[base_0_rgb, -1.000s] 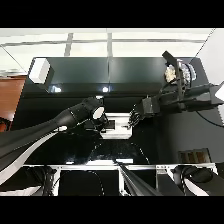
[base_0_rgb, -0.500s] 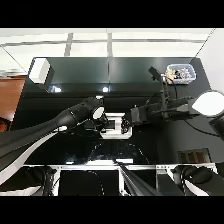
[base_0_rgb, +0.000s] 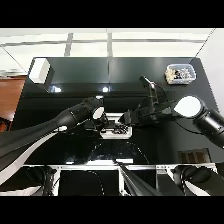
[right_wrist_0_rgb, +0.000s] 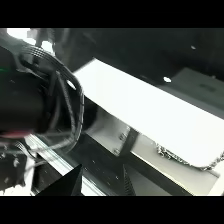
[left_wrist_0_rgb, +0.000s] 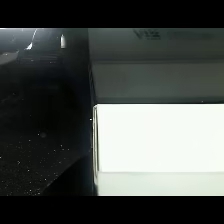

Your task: Fold the box and place the chain.

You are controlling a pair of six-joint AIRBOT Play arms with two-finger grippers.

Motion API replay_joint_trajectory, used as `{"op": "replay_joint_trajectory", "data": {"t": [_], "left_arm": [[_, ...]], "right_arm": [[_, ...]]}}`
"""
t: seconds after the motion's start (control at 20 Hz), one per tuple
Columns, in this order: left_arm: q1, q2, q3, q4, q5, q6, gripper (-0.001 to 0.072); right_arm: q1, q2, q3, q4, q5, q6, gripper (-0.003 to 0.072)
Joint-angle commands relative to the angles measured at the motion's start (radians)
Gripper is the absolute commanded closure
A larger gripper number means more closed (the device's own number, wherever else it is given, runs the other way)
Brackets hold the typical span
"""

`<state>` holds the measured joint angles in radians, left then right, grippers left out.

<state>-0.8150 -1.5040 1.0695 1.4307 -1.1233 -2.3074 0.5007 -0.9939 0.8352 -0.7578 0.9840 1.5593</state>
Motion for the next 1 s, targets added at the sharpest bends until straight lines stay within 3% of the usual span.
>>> {"op": "replay_joint_trajectory", "data": {"t": [0.0, 0.25, 0.55, 0.6, 0.65, 0.7, 0.95], "left_arm": [[0.001, 0.000, 0.001, 0.000, 0.001, 0.000, 0.0683], [0.001, 0.000, 0.001, 0.005, 0.006, 0.000, 0.0682], [0.000, 0.001, 0.011, 0.014, 0.013, -0.024, 0.0679], [-0.005, 0.007, 0.024, 0.041, 0.001, -0.045, 0.0589], [-0.008, 0.014, 0.040, 0.071, -0.014, -0.061, 0.0360], [-0.012, 0.024, 0.059, 0.099, -0.032, -0.061, 0.0180], [-0.016, 0.181, 0.068, 0.241, -0.167, 0.141, 0.0177]], "right_arm": [[-0.094, 0.028, -0.001, -0.082, 0.123, -0.005, 0.0378], [-0.309, 0.165, -0.001, -0.293, 0.266, -0.013, 0.0377], [-0.333, 0.187, -0.002, -0.298, 0.250, -0.085, 0.0375], [-0.333, 0.187, -0.002, -0.298, 0.244, -0.088, 0.0375], [-0.333, 0.187, -0.002, -0.298, 0.237, -0.094, 0.0375], [-0.333, 0.187, -0.002, -0.298, 0.229, -0.098, 0.0375], [-0.334, 0.187, -0.002, -0.298, 0.220, -0.098, 0.0375]]}}
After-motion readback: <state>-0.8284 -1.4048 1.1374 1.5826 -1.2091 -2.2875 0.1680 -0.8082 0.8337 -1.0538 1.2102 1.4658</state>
